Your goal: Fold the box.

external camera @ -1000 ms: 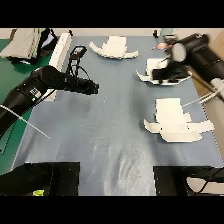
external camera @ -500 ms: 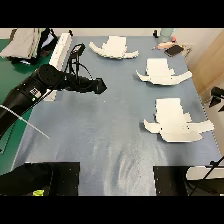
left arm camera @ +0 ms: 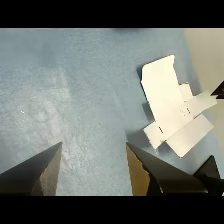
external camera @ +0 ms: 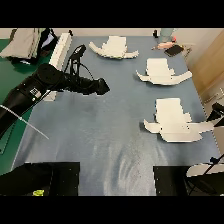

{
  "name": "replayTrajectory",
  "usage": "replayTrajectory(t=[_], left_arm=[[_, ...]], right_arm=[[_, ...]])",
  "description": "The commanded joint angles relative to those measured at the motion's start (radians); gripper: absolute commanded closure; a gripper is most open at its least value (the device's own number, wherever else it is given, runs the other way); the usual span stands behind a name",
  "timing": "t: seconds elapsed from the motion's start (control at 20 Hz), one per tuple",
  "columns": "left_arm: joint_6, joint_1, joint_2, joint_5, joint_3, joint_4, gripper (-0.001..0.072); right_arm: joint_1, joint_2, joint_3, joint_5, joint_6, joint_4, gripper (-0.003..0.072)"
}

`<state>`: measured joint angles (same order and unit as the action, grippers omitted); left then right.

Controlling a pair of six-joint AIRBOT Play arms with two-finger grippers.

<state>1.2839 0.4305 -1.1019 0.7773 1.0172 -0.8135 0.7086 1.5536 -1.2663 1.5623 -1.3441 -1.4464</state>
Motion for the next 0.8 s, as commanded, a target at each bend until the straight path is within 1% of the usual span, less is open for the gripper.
replayTrajectory(t=[0.0,0.1,0.15,0.2,0.25,0.3,0.35,0.4,0.45,0.6,0.65,0.75], left_arm=[[0.000,-0.001,-0.001,0.036,0.000,0.006,0.0101],[0.000,-0.001,-0.002,0.038,0.000,0.006,0.0101],[0.000,-0.001,-0.002,0.039,0.000,0.006,0.0101],[0.000,-0.001,-0.002,0.042,0.000,0.006,0.0101],[-0.001,-0.001,-0.002,0.051,0.000,0.006,0.0101],[-0.005,0.000,-0.002,0.062,0.000,0.006,0.0101],[-0.010,0.000,-0.002,0.068,0.000,0.006,0.0100],[-0.010,0.000,-0.002,0.067,0.000,0.006,0.0100],[-0.010,0.000,-0.002,0.060,0.000,0.006,0.0101],[-0.019,0.000,-0.002,0.070,0.000,0.006,0.0102],[-0.019,0.000,-0.002,0.082,0.000,0.006,0.0102],[-0.020,-0.001,-0.002,0.110,0.000,0.005,0.0102]], right_arm=[[0.009,0.012,0.006,-0.033,0.019,-0.039,0.0241],[0.009,0.021,0.006,-0.024,0.025,-0.048,0.0242],[0.009,0.030,0.007,-0.003,0.043,-0.012,0.0248],[0.009,0.041,0.008,0.026,0.074,0.057,0.0313],[0.008,0.050,0.011,0.066,0.098,0.137,0.0400],[0.006,0.054,0.020,0.107,0.106,0.209,0.0408],[0.000,0.055,0.036,0.143,0.110,0.291,0.0511],[-0.009,0.054,0.048,0.159,0.133,0.365,0.0646],[-0.023,0.053,0.060,0.171,0.153,0.437,0.0686],[-0.098,0.032,0.095,0.182,0.151,0.537,0.0688],[-0.134,0.006,0.130,0.151,0.151,0.555,0.0688],[-0.212,-0.074,0.239,0.040,0.148,0.594,0.0688]])
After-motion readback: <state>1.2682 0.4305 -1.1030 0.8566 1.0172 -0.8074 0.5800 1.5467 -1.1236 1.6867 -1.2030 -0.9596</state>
